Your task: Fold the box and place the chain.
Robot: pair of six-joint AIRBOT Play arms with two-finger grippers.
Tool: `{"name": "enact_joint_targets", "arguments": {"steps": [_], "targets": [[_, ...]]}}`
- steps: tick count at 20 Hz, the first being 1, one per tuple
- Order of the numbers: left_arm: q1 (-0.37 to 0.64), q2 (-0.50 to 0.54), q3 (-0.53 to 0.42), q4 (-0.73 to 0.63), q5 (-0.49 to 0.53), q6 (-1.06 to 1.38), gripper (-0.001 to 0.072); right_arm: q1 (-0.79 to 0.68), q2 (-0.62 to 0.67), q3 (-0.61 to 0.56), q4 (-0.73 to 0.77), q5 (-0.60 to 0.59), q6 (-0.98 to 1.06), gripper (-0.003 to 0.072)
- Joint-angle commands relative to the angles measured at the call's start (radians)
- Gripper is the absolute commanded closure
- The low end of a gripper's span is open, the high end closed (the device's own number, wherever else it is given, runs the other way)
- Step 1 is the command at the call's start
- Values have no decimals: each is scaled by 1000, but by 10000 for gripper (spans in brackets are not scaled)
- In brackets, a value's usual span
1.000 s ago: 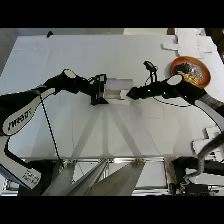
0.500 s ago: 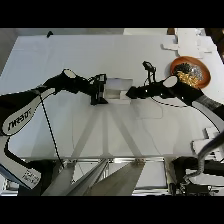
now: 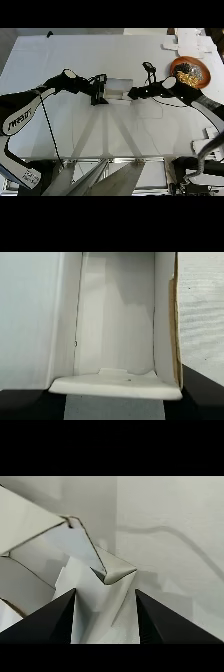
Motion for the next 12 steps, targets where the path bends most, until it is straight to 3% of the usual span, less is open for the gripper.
{"name": "enact_joint_targets", "arguments": {"steps": [1,8,12], "targets": [[0,0,0,0,0,-1,435,47,0,22,-149,-16,117,261],[0,0,0,0,0,-1,435,138,0,116,-593,53,509,276],[0,0,0,0,0,-1,435,169,-8,124,-673,89,612,309]]}}
